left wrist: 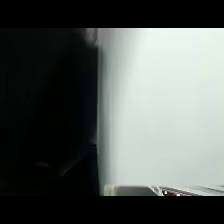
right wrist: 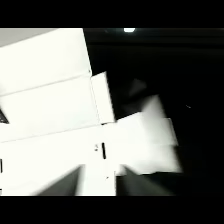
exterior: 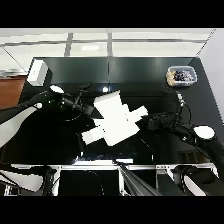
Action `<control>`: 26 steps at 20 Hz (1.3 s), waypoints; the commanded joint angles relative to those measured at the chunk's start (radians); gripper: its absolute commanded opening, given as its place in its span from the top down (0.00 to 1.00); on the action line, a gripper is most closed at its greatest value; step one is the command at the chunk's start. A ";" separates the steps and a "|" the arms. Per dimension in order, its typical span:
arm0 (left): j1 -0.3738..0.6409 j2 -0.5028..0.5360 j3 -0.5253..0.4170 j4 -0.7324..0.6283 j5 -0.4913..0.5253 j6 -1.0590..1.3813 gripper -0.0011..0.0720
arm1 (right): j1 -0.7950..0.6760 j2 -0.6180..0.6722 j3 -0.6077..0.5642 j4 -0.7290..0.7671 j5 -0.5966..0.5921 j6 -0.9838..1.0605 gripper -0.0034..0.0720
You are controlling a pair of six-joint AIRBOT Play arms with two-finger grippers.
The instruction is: Fold the box and place the chain.
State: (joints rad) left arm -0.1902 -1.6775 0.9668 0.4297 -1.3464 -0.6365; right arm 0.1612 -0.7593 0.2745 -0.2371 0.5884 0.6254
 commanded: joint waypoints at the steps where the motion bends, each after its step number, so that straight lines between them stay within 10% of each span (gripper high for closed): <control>1: 0.033 0.004 0.002 -0.046 -0.053 0.042 0.95 | 0.000 0.000 0.012 -0.044 -0.020 -0.002 0.06; 5: -0.032 0.086 -0.019 0.068 -0.064 0.035 0.95 | -0.007 0.001 0.198 -0.490 0.247 0.003 0.07; 8: -0.152 0.252 -0.134 0.096 0.117 0.189 0.95 | -0.007 0.000 0.269 -0.669 0.346 -0.006 0.07; 13: -0.248 0.313 -0.168 0.214 0.359 0.659 0.95 | 0.024 -0.005 0.262 -0.706 0.338 -0.165 0.07; 19: -0.302 0.309 -0.162 0.315 0.661 0.660 0.95 | 0.088 -0.005 0.173 -0.705 0.311 -0.356 0.07; 26: -0.334 0.285 -0.162 0.313 0.690 0.657 0.94 | 0.191 -0.063 0.114 -0.668 0.210 -0.455 0.07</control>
